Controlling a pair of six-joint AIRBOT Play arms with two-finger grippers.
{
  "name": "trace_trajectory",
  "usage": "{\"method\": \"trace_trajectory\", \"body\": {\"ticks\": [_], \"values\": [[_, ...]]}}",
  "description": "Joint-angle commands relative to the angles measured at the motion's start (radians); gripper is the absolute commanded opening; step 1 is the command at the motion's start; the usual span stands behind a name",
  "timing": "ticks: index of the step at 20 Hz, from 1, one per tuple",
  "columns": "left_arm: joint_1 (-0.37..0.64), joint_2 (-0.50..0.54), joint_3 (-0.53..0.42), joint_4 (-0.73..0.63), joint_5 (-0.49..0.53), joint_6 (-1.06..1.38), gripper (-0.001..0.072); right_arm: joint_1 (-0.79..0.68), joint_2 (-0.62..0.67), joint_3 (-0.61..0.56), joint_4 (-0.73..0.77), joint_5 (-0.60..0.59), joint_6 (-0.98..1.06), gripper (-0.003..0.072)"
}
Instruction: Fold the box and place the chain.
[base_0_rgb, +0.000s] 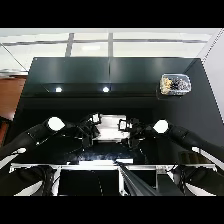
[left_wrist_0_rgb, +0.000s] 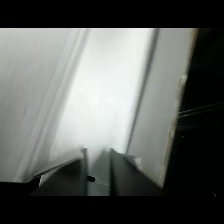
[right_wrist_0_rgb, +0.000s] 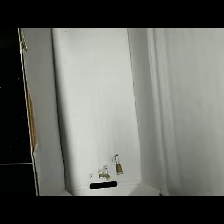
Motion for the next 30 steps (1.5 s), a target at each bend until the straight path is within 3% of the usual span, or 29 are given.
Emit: {"method": "trace_trajectory", "body": {"ticks": [1,4,7,10,14,18,23,28,29,30], "values": [[0.015,0.04,0.02,0.119,-0.047,-0.056,0.0032,0.0,-0.001,0.0,0.0,0.0,0.0,0.047],[0.105,0.164,0.032,0.331,-0.113,-0.301,0.0032,0.0,-0.001,0.0,0.0,0.0,0.0,0.047],[0.279,0.311,0.032,0.478,-0.21,-0.504,0.0032,0.0,-0.001,0.0,0.0,0.0,0.0,0.047],[0.493,0.378,0.029,0.471,-0.24,-0.938,0.0033,0.0,-0.001,0.0,0.0,0.001,0.0,0.047],[0.67,0.321,-0.019,0.447,-0.312,-1.215,0.0034,0.0,-0.001,0.0,0.0,0.0,0.0,0.047],[0.673,0.193,-0.112,0.256,-0.304,-1.207,0.0034,0.0,-0.001,0.0,0.0,0.0,0.0,0.047],[0.563,-0.003,-0.117,-0.014,-0.291,-0.933,0.0033,0.0,-0.001,0.0,0.0,0.0,0.0,0.047],[0.452,-0.05,-0.101,-0.058,-0.233,-0.894,0.0037,0.0,-0.001,0.0,0.0,0.0,0.0,0.047],[0.43,-0.05,-0.089,-0.056,-0.233,-0.893,0.0098,0.0,-0.001,0.0,0.0,0.0,0.0,0.047],[0.408,-0.05,-0.075,-0.056,-0.235,-0.887,0.027,0.0,-0.001,0.0,0.0,0.001,0.0,0.0469]]}}
